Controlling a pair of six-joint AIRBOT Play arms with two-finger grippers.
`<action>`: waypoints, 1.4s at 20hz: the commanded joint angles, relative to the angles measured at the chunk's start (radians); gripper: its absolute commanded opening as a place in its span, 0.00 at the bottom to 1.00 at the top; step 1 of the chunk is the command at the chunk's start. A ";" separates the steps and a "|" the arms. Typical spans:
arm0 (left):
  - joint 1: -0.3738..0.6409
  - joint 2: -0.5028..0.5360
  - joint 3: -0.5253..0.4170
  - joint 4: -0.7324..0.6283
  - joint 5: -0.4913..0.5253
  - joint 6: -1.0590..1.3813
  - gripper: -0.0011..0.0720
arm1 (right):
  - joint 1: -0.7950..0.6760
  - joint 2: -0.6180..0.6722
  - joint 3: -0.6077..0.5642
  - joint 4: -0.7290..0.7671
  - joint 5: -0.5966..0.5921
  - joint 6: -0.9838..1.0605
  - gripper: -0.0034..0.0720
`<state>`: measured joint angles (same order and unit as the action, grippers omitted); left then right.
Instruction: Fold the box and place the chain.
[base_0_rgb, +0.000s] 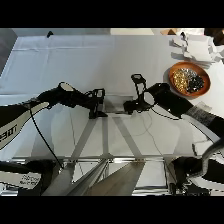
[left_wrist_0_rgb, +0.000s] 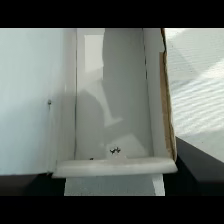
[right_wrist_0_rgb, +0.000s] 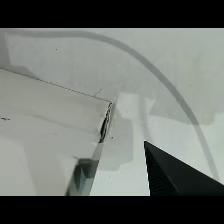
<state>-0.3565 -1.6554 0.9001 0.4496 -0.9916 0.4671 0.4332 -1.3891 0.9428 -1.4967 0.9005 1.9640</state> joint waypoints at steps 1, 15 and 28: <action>0.000 0.000 0.000 0.000 0.000 0.000 0.39 | 0.023 -0.014 0.002 0.000 0.004 0.032 0.72; 0.000 0.000 0.000 0.000 0.000 0.000 0.39 | 0.066 -0.060 0.021 -0.130 -0.058 0.291 0.06; 0.000 0.000 0.000 0.000 0.000 0.000 0.39 | 0.065 0.198 0.021 -0.117 0.142 0.177 0.51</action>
<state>-0.3565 -1.6554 0.8997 0.4503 -0.9920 0.4679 0.4984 -1.2835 0.9638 -1.6238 0.9619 2.2211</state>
